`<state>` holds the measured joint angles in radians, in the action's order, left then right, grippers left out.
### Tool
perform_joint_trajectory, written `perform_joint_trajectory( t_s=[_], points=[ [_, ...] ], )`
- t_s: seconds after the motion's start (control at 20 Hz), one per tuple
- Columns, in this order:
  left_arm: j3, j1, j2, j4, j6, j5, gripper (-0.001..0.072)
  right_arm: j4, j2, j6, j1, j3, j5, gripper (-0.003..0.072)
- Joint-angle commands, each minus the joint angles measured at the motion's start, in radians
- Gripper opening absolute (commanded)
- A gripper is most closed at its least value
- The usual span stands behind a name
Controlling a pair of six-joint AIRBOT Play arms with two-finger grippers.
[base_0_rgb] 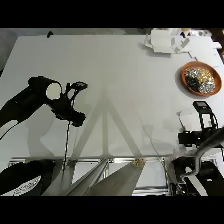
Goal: Fold the box and place the chain.
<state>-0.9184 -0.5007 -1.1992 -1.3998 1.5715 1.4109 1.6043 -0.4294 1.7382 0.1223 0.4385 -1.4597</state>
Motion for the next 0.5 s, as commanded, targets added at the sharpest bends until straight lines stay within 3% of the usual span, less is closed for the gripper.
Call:
perform_joint_trajectory(
  t_s=[0.0, 0.1, 0.2, 0.35, 0.45],
  points=[
    [0.0, 0.001, 0.0, 0.0, 0.0, 0.0, 0.0574, -0.016, 0.001, 0.005, -0.001, 0.002, 0.011, 0.0289],
    [0.0, 0.001, -0.001, 0.0, 0.0, 0.0, 0.0574, -0.051, -0.029, -0.04, -0.001, 0.002, -0.047, 0.0274],
    [0.0, 0.0, 0.0, 0.0, 0.0, 0.0, 0.0574, -0.011, -0.114, -0.069, -0.002, 0.019, -0.071, 0.0074],
    [0.0, 0.001, 0.0, 0.0, 0.0, 0.0, 0.0574, 0.144, -0.328, -0.124, -0.027, 0.141, -0.037, 0.006],
    [0.0, 0.0, 0.0, 0.0, 0.0, 0.0, 0.0574, 0.217, -0.506, -0.198, -0.161, 0.267, -0.031, 0.0072]
  ],
)
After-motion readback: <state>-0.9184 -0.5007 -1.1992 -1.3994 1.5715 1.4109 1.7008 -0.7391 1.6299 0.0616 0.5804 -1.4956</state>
